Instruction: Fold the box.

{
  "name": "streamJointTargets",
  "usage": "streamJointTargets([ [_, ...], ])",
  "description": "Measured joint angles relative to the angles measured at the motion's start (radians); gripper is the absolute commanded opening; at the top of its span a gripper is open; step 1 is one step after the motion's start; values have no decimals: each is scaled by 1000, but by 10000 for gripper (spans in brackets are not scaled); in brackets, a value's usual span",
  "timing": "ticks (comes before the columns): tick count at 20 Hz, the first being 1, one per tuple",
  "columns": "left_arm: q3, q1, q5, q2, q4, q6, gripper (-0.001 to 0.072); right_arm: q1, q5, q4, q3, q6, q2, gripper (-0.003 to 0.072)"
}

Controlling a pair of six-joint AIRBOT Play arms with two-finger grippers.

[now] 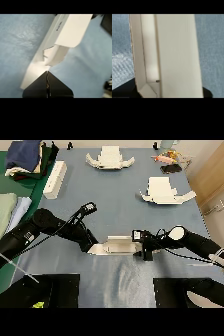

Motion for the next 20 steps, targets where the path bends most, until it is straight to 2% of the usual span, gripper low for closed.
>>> streamJointTargets([
  [3, 0, -99, 32, -15, -88, -171, 16, 0, 0, 0, 0, 0, 0, 505],
  [6, 9, -204, 154, -101, -207, -300, 16, 0, 0, 0, 0, 0, 0, 504],
  [8, 23, -234, 256, -167, -309, -345, 16, 0, 0, 0, 0, 0, 0, 504],
  [11, 38, -238, 410, -243, -422, -386, 16, 0, 0, 0, 0, 0, 0, 504],
  [15, 45, -211, 556, -303, -486, -457, 16, 0, 0, 1, 0, 1, 0, 505],
  [20, 46, -195, 609, -369, -475, -553, 15, 0, -1, 1, 0, 1, 0, 504],
])
